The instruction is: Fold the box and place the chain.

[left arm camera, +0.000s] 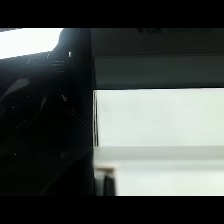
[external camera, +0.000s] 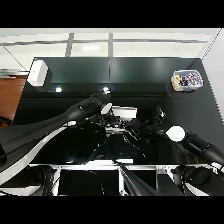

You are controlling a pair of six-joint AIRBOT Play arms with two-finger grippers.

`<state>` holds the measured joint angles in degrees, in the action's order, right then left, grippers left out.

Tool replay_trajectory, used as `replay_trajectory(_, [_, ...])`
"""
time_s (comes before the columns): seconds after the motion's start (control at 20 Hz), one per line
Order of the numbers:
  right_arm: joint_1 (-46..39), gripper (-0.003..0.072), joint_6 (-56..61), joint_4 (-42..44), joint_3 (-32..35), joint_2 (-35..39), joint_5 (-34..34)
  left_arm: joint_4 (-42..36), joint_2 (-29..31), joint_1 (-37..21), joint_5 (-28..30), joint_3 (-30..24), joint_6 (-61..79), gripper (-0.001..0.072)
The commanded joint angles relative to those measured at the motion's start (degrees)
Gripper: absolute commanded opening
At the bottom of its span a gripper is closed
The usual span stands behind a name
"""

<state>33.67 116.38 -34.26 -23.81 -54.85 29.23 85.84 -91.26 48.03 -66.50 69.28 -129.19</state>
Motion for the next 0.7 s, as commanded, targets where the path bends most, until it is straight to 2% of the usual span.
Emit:
replay_trajectory(0.0, [0.02, 0.0129, -0.11, 0.63, 0.02, 0.07, 1.29, 0.02, -0.02, 0.04, 0.02, -0.02, -0.04, 0.0028])
replay_trajectory(0.65, [0.02, 0.0131, -1.97, 2.95, 0.02, 0.42, 1.18, 0.02, -0.02, 0.04, 0.02, -0.02, -0.04, 0.0028])
